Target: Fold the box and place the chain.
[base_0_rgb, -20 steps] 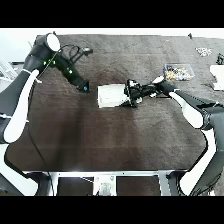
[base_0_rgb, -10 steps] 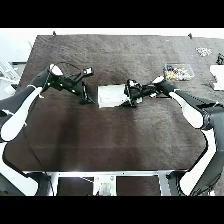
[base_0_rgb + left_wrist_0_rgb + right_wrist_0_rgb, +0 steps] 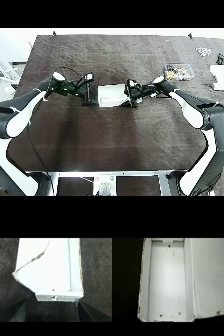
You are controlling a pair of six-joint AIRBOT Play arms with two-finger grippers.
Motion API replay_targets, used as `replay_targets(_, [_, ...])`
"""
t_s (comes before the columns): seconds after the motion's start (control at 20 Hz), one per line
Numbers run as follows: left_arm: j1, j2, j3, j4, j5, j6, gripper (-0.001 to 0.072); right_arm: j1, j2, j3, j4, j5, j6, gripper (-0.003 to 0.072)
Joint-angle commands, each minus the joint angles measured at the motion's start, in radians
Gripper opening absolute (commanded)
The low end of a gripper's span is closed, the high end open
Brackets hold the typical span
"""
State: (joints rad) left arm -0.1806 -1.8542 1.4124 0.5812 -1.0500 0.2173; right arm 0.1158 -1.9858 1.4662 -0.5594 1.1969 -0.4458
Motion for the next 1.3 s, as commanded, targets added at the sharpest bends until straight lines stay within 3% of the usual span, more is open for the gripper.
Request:
replay_targets(0.0, [0.000, -0.002, -0.002, -0.020, 0.006, 0.054, 0.0720, 0.001, 0.000, 0.000, 0.001, 0.001, 0.000, 0.0567])
replay_targets(0.25, [0.000, -0.032, -0.001, -0.031, -0.031, 0.077, 0.0720, 0.001, 0.000, 0.000, 0.001, 0.001, 0.000, 0.0567])
replay_targets(0.65, [0.000, -0.087, 0.000, -0.182, -0.041, 0.177, 0.0720, 0.001, 0.000, 0.000, 0.001, 0.001, 0.000, 0.0567])
replay_targets(1.25, [-0.024, -0.119, 0.002, -0.239, 0.047, 0.234, 0.0720, 0.001, 0.000, 0.000, 0.001, 0.001, 0.000, 0.0567])
